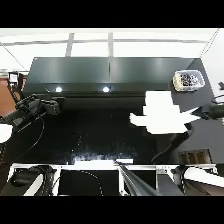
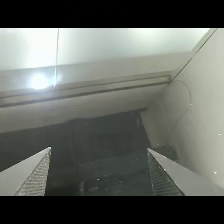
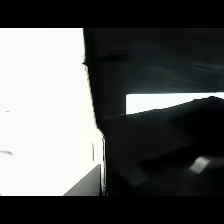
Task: Fold the box and place the chain.
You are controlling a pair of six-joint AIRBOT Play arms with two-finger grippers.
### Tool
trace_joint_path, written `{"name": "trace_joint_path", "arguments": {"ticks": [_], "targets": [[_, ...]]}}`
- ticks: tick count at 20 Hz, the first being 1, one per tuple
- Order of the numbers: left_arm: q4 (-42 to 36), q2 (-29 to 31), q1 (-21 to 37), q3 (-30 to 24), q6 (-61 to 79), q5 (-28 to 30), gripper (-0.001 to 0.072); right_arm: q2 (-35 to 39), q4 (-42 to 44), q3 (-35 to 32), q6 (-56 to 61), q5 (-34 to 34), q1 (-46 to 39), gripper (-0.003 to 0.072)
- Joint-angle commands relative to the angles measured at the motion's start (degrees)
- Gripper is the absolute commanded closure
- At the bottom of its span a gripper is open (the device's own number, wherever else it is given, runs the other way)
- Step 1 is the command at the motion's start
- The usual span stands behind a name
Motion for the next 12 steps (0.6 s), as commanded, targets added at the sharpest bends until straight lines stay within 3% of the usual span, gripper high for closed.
{"name": "trace_joint_path", "arguments": {"ticks": [1,3,8,10,12], "targets": [[-4.42,-0.02,-0.11,0.07,-0.02,-0.02,0.0001,4.42,16.92,-6.56,-4.79,-0.96,9.97,0.0671],[-6.1,-0.02,-0.85,0.07,-0.02,-0.37,0.0002,10.23,24.24,-12.72,-9.94,-3.89,15.63,0.0671],[-8.04,-2.84,-7.39,-0.07,0.0,-5.68,0.0003,26.69,34.88,-32.76,-19.98,-22.62,31.23,0.0672],[-9.64,-6.12,-11.1,-0.04,-0.22,-5.73,0.0005,28.52,35.6,-36.2,-20.5,-28.5,36.37,0.0672],[-15.17,-11.32,-12.9,-0.04,-4.11,-5.92,0.0006,28.52,35.34,-37.0,-20.48,-30.29,40.41,0.0672]]}}
